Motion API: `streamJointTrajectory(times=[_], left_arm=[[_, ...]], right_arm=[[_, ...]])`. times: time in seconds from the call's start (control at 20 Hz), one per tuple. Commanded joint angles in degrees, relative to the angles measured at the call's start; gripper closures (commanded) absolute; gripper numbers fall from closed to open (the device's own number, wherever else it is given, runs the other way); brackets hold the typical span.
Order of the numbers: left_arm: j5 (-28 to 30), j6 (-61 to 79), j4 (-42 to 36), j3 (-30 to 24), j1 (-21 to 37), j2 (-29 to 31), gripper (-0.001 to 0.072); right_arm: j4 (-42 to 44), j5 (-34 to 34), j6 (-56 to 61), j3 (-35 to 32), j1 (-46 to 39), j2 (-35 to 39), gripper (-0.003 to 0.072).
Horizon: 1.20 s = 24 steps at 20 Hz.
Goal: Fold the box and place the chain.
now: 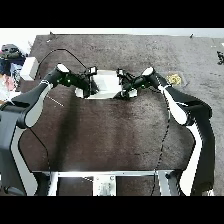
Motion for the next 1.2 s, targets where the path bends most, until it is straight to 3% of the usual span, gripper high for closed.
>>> streamJointTrajectory(times=[0.0,0.15,0.2,0.25,0.5,0.55,0.65,0.8,0.85,0.9,1.05,1.15], left_arm=[[0.09,0.0,0.0,0.02,0.48,-0.11,0.0219],[0.0,0.02,0.0,0.02,0.48,-0.11,0.0216],[0.0,0.04,0.0,0.02,0.48,-0.11,0.0163],[0.48,-0.22,0.0,0.02,0.48,-0.11,-0.0011],[0.68,-1.14,0.0,0.02,0.48,-0.11,-0.0003],[0.68,-1.97,0.0,0.02,0.48,-0.09,0.0018],[0.5,-3.65,0.04,0.07,0.68,0.11,0.0304],[-1.16,-4.52,0.0,0.11,2.51,0.39,0.061],[-2.64,-4.72,-0.07,0.2,3.37,0.39,0.0615],[-4.5,-5.2,-0.24,0.2,4.33,0.46,0.0697],[-6.21,-8.68,-0.39,0.17,6.34,2.25,0.07],[-3.65,-13.16,-0.28,0.26,6.99,5.22,0.0702]], right_arm=[[0.04,0.04,0.09,-0.02,0.04,-0.02,0.0216],[0.04,0.02,0.09,-0.02,0.04,-0.02,0.0216],[0.04,0.02,0.09,-0.02,0.04,-0.02,0.0216],[0.04,0.02,0.09,-0.02,0.04,-0.02,0.0216],[0.04,0.02,0.09,-0.02,0.04,-0.02,0.0216],[0.04,0.02,0.09,-0.02,0.04,-0.02,0.0216],[0.04,0.04,0.09,-0.02,0.04,-0.02,0.0216],[0.04,0.04,0.09,-0.02,0.04,-0.02,0.0216],[0.04,0.02,0.09,-0.02,0.04,-0.02,0.0216],[0.04,0.02,0.09,-0.02,0.04,-0.02,0.0217],[0.04,0.02,0.09,-0.02,0.04,-0.02,0.0216],[0.04,0.02,0.09,-0.02,0.04,-0.02,0.0216]])
